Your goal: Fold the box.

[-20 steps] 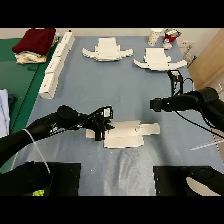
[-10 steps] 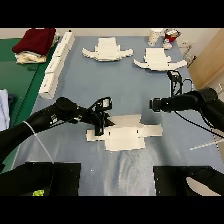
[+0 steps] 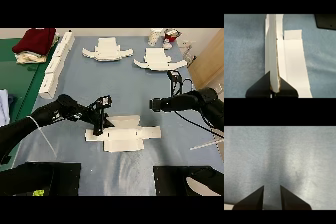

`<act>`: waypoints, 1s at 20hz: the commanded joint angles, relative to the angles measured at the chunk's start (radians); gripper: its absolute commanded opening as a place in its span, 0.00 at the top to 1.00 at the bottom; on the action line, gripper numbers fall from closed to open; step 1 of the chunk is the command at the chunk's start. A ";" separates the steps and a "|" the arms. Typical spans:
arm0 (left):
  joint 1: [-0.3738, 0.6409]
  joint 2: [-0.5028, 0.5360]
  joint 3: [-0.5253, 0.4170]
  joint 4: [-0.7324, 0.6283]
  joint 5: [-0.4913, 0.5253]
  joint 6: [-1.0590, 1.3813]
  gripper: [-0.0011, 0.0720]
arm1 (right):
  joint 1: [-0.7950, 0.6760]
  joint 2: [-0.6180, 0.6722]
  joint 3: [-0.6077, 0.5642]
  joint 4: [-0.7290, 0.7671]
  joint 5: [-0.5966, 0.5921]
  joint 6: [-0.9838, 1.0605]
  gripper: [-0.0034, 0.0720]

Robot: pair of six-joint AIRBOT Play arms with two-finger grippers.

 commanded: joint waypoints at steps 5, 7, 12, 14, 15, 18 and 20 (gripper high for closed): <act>0.002 -0.013 0.003 0.011 -0.027 -0.001 0.97 | 0.001 0.000 0.001 0.000 0.008 0.000 0.55; 0.002 -0.018 0.003 0.011 -0.025 -0.001 0.97 | 0.001 0.000 0.001 0.000 0.016 0.000 0.55; 0.002 -0.040 0.003 0.036 -0.014 -0.001 0.97 | 0.001 0.000 0.001 0.001 0.027 0.000 0.55; 0.002 -0.045 0.003 0.037 -0.004 -0.001 0.97 | 0.001 0.000 0.001 0.001 0.027 0.000 0.55; 0.002 -0.045 0.003 0.037 -0.005 -0.001 0.97 | 0.001 0.000 0.001 0.001 0.027 0.000 0.55; 0.002 -0.045 0.002 0.042 -0.018 -0.020 0.97 | 0.001 0.000 0.001 0.005 0.027 0.000 0.55; 0.002 -0.045 0.002 0.051 -0.029 -0.020 0.97 | 0.001 0.000 0.001 0.019 0.027 0.000 0.55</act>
